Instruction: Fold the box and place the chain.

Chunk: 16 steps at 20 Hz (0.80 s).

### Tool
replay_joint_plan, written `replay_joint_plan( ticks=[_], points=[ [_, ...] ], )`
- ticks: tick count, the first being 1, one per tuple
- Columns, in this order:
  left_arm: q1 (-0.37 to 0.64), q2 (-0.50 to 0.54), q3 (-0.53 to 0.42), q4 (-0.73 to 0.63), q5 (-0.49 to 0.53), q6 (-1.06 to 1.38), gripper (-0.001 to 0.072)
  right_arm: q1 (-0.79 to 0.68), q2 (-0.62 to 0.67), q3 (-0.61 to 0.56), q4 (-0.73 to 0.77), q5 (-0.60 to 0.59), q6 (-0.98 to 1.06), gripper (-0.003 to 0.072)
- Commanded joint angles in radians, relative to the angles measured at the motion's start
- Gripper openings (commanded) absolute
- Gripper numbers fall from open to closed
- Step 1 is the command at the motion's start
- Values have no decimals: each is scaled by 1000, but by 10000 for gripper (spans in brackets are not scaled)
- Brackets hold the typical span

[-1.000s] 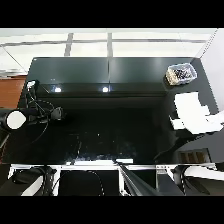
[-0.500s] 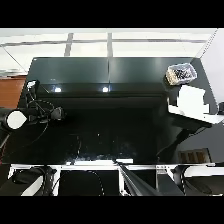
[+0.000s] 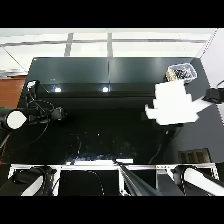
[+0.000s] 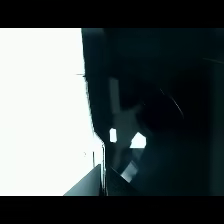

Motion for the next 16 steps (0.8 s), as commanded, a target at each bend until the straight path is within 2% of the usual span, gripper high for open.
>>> replay_joint_plan(
  ticks=[1, 4, 6, 9, 11, 13, 16],
  points=[
    [0, 0, 0, -19, -1, 1, 705, 151, 231, -216, 252, -107, 29, 19],
    [0, 0, 0, -75, -3, 36, 705, 274, 346, -414, 418, -250, 29, 19],
    [0, -2, 0, -162, -3, 102, 705, 328, 357, -502, 465, -284, 9, 19],
    [0, -42, 0, -321, 2, 207, 705, 459, 357, -622, 609, -428, -31, 19],
    [0, -99, 2, -423, 0, 317, 704, 562, 356, -683, 657, -510, -31, 19],
    [2, -162, 10, -534, -1, 431, 704, 633, 356, -717, 656, -544, -30, 19],
    [2, -329, 97, -680, -32, 529, 695, 718, 356, -754, 656, -581, -27, 19]
  ],
)
